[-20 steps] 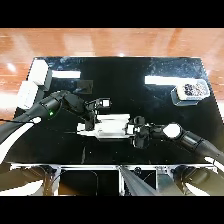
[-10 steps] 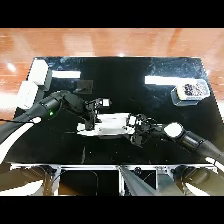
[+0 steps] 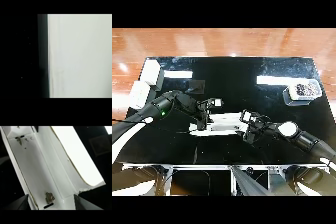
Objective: Fold the box and place the chain.
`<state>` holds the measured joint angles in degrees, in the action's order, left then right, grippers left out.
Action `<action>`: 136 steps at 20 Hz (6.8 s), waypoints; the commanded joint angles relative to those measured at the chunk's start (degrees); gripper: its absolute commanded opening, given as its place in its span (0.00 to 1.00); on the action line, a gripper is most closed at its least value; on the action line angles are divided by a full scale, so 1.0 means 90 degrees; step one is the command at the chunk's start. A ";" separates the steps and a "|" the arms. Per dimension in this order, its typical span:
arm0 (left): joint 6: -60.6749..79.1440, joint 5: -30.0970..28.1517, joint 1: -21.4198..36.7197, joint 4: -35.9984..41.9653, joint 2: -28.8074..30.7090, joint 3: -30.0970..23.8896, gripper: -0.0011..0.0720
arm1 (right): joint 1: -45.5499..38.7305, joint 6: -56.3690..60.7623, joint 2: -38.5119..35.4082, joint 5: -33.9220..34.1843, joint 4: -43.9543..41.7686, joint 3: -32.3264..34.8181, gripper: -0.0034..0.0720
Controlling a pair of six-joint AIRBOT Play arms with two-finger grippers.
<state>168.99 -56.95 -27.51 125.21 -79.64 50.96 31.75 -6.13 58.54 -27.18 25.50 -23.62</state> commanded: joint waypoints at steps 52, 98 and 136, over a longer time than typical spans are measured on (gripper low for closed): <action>0.0000 0.0024 -0.0129 -0.0029 -0.0085 -0.0002 0.04 | -0.0168 0.0389 0.1554 -0.1365 0.1039 -0.0879 0.99; -0.0141 -0.0061 -0.0131 -0.0029 -0.0080 -0.0002 0.04 | -0.0168 0.1168 0.1435 -0.1409 0.2008 -0.0879 0.73; -0.4974 -0.3937 0.0986 -0.1379 0.0107 0.1064 0.39 | -0.0168 0.1236 0.1443 -0.1166 0.1999 -0.0879 0.73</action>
<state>128.29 -86.72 -21.50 109.67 -79.15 60.58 30.26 4.99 71.53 -37.69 43.40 -31.55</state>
